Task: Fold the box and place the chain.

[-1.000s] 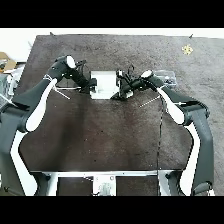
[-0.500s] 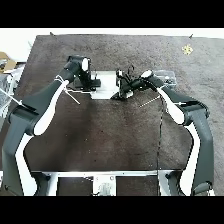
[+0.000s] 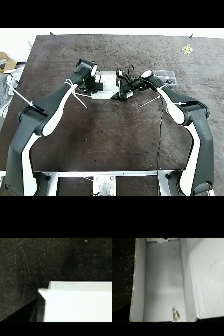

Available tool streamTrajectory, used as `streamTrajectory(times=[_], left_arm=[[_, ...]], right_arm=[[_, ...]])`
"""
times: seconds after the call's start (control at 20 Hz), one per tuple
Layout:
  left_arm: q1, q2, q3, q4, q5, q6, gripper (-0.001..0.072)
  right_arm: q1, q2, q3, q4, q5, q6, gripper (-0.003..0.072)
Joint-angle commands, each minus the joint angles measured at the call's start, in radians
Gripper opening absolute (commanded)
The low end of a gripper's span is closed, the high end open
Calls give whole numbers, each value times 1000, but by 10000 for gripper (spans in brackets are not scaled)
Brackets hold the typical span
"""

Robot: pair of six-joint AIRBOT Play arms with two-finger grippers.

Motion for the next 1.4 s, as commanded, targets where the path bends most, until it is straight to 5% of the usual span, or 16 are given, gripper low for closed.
streamTrajectory(times=[0.0, 0.05, 0.15, 0.2, 0.45, 0.5, 0.55, 0.6, 1.1, 1.35], left_arm=[[-1, -6, 3, 8, 11, -24, 239], [-1, -6, 3, 8, 12, -35, 163], [-1, -6, 3, 1, 16, -42, 151], [-1, -7, 3, 1, 13, -49, 25], [6, -7, 3, -47, 16, -48, 12], [6, -7, 3, -48, 19, -30, 114], [6, -6, 3, -62, 31, -3, 327], [6, -4, 3, -76, 34, 16, 374], [11, 117, 20, -79, -61, 287, 374], [12, 243, 27, -54, 23, 478, 374]], right_arm=[[0, 0, 0, 0, 0, 0, 319], [0, 0, 0, 0, 0, 0, 318], [0, 0, 0, 0, 0, 0, 319], [0, 0, 0, 0, 0, 0, 319], [0, 0, 0, 0, 0, 0, 319], [0, 0, 0, 0, 0, 0, 319], [0, 0, 0, 0, 0, 0, 319], [0, 0, 0, 0, 0, 0, 319], [0, 0, 0, 0, 0, 0, 319], [0, 0, 0, 0, 0, 0, 318]])
